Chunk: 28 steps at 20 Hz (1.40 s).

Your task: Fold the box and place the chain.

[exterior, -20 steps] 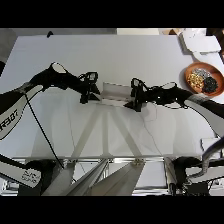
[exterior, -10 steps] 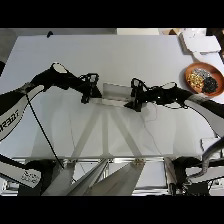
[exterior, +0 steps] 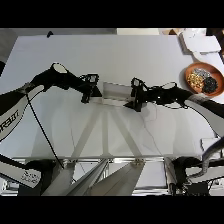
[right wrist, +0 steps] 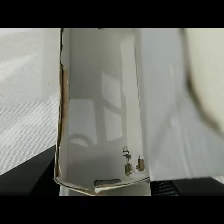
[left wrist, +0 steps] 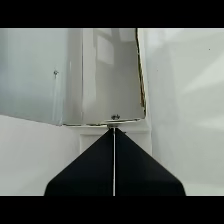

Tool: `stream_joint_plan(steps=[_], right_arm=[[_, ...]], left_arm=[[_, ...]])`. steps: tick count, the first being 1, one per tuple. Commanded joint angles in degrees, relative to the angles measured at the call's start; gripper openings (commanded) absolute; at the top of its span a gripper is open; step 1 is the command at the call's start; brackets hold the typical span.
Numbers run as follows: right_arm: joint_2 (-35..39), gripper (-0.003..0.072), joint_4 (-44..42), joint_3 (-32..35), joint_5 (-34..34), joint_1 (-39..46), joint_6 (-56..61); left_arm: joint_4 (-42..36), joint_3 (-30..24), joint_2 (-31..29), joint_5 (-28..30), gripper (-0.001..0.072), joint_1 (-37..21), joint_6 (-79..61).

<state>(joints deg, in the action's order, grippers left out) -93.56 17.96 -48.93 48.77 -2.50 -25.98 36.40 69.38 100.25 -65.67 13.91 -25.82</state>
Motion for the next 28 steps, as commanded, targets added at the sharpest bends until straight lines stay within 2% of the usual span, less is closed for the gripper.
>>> stream_joint_plan(steps=[1,4,5,8,9,10,16,17,19,23,28], right_arm=[[0.00,0.0443,0.04,-0.07,0.09,0.00,-0.02],[0.00,0.0443,0.02,-0.07,0.09,0.00,-0.02],[0.00,0.0443,0.04,-0.07,0.09,0.00,-0.02],[0.00,0.0443,0.02,-0.07,0.09,0.00,-0.02],[0.00,0.0443,0.04,-0.07,0.09,0.00,-0.02],[0.00,0.0443,0.02,-0.07,0.09,0.00,-0.02],[0.00,0.0443,0.02,-0.07,0.09,0.00,-0.02],[0.00,0.0443,0.02,-0.07,0.09,0.00,-0.02],[0.00,0.0443,0.02,-0.07,0.09,0.00,-0.02],[0.00,0.0443,0.02,-0.07,0.09,0.00,-0.02],[0.00,0.0443,0.02,-0.07,0.09,0.00,-0.02]], left_arm=[[-3.32,-0.02,0.04,0.09,0.0011,0.22,-0.11],[-3.39,-0.02,0.28,0.04,0.0014,0.57,-0.09],[-3.37,-0.02,0.59,0.00,0.0041,0.66,-0.07],[-3.39,-0.02,1.70,-0.07,0.0224,1.22,0.33],[-3.34,-0.02,1.84,0.15,0.0307,1.29,0.35],[-3.37,-0.02,1.81,0.74,0.0355,1.44,0.35],[-3.32,-0.02,1.81,1.20,0.0345,1.44,1.38],[-3.30,-0.02,1.81,1.20,0.0284,1.44,2.27],[-2.08,-0.02,1.68,1.14,0.0022,1.49,3.13],[-1.77,-0.02,0.57,1.18,0.0010,1.55,3.17],[0.55,-0.02,-5.81,0.87,0.0010,1.44,5.90]])
